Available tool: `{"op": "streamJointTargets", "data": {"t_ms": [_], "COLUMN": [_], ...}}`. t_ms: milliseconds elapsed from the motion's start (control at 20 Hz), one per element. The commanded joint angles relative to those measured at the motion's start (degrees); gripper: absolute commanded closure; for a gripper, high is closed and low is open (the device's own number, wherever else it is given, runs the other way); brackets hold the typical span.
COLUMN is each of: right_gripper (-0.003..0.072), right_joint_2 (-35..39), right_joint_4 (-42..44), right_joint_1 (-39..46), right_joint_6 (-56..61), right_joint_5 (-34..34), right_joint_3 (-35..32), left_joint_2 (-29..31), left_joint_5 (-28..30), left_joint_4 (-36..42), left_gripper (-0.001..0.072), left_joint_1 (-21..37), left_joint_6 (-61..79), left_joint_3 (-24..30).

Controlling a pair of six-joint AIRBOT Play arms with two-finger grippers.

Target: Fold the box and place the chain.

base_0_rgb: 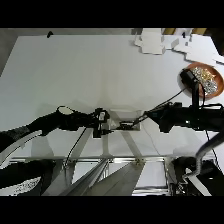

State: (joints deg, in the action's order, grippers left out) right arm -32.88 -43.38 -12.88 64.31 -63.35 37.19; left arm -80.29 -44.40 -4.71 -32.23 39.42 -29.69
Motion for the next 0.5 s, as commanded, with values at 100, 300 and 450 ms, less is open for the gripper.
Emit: {"op": "streamJointTargets", "data": {"t_ms": [100,300,450], "right_gripper": [0.0672,0.0671,0.0671], "right_joint_2": [0.1,-1.2,-5.3], "right_joint_4": [12.5,7.7,1.2], "right_joint_1": [-1.2,-7.5,-10.9], "right_joint_6": [-6.1,-6.0,-3.8], "right_joint_5": [1.4,7.1,7.9], "right_joint_3": [0.1,0.1,0.0], "left_joint_2": [0.0,0.0,0.0], "left_joint_5": [0.0,0.0,0.0], "left_joint_4": [0.0,0.0,0.0], "left_gripper": [0.0612,0.0612,0.0612], "left_joint_1": [0.0,0.0,0.0], "left_joint_6": [0.0,0.0,0.0], "left_joint_3": [0.0,0.0,0.0]}}
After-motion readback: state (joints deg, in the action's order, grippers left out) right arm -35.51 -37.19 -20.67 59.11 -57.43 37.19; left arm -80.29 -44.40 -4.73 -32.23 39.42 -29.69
